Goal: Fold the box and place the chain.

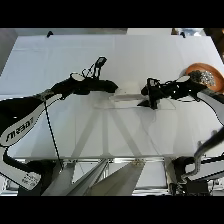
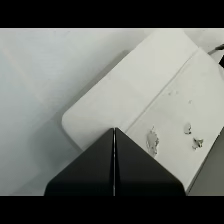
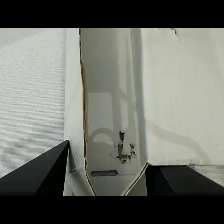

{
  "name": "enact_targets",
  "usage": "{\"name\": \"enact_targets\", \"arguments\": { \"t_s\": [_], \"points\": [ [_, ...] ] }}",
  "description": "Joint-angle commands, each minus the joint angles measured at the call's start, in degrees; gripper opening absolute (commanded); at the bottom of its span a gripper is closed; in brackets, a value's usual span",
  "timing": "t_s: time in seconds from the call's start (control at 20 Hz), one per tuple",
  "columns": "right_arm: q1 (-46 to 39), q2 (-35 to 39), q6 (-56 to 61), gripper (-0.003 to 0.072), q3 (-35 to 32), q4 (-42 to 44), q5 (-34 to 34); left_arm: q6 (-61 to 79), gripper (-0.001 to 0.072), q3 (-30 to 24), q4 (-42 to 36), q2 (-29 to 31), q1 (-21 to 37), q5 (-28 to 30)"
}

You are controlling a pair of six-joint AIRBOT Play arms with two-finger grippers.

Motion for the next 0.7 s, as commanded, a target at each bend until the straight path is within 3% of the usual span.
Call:
{"name": "enact_targets", "arguments": {
  "t_s": [0.0,0.35,0.5,0.65],
  "points": [
    [0.0,0.0,0.0,0.0404,0.0,0.0,0.0,-1.2,0.0007,0.0,1.2,1.6,0.0,-2.6],
    [0.0,0.0,0.0,0.0404,0.0,0.0,0.0,-1.2,0.0008,0.0,8.8,9.6,4.1,-19.2],
    [0.0,0.0,0.0,0.0404,0.0,0.0,0.0,-0.7,0.0009,0.0,17.0,13.1,7.0,-27.4],
    [0.0,0.0,0.0,0.0404,0.0,0.0,0.0,4.8,0.0027,0.0,29.3,14.3,8.4,-28.7]
  ]
}}
